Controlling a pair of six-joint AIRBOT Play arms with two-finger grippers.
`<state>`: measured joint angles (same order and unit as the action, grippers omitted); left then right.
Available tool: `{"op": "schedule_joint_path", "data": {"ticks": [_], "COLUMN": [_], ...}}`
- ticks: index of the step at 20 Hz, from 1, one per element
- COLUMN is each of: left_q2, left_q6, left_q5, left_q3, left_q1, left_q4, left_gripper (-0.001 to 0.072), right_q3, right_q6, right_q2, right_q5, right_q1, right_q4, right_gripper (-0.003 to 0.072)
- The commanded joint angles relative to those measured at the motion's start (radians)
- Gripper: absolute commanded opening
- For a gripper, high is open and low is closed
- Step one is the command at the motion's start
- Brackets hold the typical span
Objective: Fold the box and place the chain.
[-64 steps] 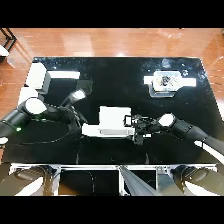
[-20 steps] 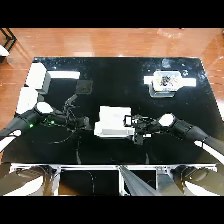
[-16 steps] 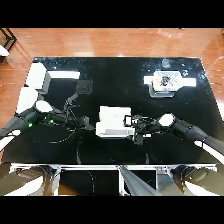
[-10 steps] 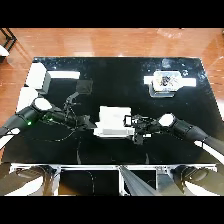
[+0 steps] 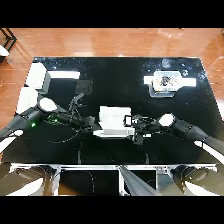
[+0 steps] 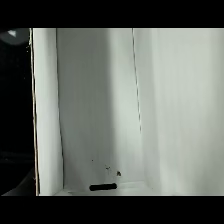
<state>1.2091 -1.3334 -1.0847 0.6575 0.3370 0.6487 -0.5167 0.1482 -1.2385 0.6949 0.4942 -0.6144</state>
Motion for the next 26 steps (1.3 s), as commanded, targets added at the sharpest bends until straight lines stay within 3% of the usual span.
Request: {"op": "schedule_joint_path", "data": {"ticks": [1, 5, 8, 18, 26], "left_q2": [-0.002, -0.002, -0.002, -0.006, -0.006], "left_q6": [-0.029, -0.052, -0.092, -0.198, -0.48], "left_q5": [0.01, 0.094, 0.151, 0.222, 0.225], "left_q3": [0.001, 0.002, 0.002, 0.006, 0.083], "left_q1": [0.011, 0.042, 0.087, 0.168, 0.255], "left_q4": [-0.002, 0.006, 0.038, 0.109, 0.395], "left_gripper": [0.0604, 0.06, 0.0555, 0.0555, 0.0555], "right_q3": [0.001, 0.001, 0.001, 0.001, 0.001], "right_q6": [0.0, 0.0, 0.0, 0.0, 0.0], "right_q2": [0.0, 0.0, 0.0, 0.0, -0.001], "right_q5": [0.0, 0.0, 0.0, 0.0, 0.0], "right_q1": [0.0, 0.0, 0.0, 0.0, 0.0], "right_q4": [0.0, 0.0, 0.0, 0.0, 0.0], "right_gripper": [0.0306, 0.0306, 0.0306, 0.0306, 0.0306]}}
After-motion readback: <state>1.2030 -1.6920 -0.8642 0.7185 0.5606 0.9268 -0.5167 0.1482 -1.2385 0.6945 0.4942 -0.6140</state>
